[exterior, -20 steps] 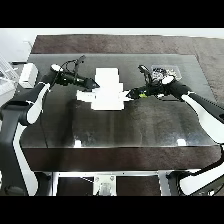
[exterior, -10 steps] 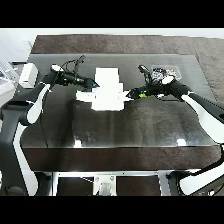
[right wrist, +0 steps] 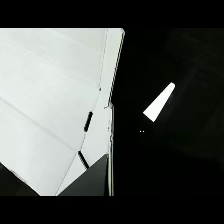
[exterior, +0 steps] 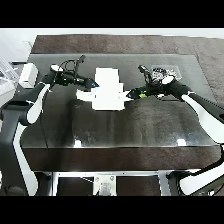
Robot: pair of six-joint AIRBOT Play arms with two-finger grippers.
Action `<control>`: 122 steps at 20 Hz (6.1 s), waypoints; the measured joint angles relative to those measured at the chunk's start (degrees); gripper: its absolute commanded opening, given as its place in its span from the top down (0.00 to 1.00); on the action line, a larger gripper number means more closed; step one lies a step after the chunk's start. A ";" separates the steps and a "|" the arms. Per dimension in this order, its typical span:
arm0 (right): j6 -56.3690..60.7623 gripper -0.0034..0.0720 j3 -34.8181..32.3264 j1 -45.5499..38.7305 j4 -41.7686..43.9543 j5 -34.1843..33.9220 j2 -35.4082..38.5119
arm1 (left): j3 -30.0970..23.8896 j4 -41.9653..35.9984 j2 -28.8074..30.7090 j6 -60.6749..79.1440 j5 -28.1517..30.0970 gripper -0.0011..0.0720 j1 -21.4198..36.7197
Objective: Fold the box and place the chain.
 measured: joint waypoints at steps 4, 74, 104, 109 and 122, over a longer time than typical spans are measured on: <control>-0.09 0.68 0.00 -0.09 0.07 0.00 0.00 | -0.07 -0.09 -0.02 7.23 -2.19 0.96 -0.15; -12.90 0.76 -17.79 -0.87 3.26 -15.10 20.85 | -20.02 -12.96 4.52 67.91 4.46 0.96 -0.07; -30.60 0.04 -26.99 7.76 2.03 -22.32 22.86 | -20.06 -13.11 4.52 72.78 -0.22 0.96 -0.07; -40.30 0.04 -27.67 9.20 1.86 -20.26 22.86 | -20.06 -13.16 4.52 72.78 -0.22 0.96 -0.07; -50.53 0.04 -27.78 13.51 2.67 -21.79 18.58 | -20.06 -13.16 4.52 72.78 -0.22 0.96 -0.07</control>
